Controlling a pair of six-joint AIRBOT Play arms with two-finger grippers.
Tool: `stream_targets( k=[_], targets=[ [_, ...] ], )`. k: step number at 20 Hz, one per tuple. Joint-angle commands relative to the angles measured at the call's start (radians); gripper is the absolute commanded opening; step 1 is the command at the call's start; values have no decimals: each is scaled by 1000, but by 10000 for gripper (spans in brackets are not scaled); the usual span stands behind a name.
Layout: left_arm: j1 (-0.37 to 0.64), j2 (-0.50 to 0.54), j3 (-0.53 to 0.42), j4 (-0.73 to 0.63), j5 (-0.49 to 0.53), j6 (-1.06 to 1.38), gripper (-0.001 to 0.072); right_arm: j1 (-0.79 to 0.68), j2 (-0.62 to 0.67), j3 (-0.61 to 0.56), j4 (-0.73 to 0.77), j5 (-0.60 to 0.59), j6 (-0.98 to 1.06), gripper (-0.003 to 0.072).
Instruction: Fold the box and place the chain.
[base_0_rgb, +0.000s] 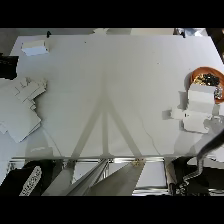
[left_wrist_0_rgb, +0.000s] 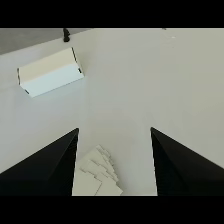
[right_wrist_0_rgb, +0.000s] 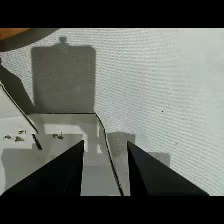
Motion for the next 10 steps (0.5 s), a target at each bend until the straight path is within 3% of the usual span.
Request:
stream_targets(
  k=[1,5,8,10],
  targets=[
    [0,0,0,0,0,0,484,-1,-1,0,-16,9,8,241],
    [0,0,0,0,0,0,484,-1,-1,0,-116,8,50,233],
    [0,0,0,0,0,0,484,-1,-1,0,-106,3,51,30],
    [0,0,0,0,0,0,484,-1,0,0,-102,-22,52,11]
  ],
)
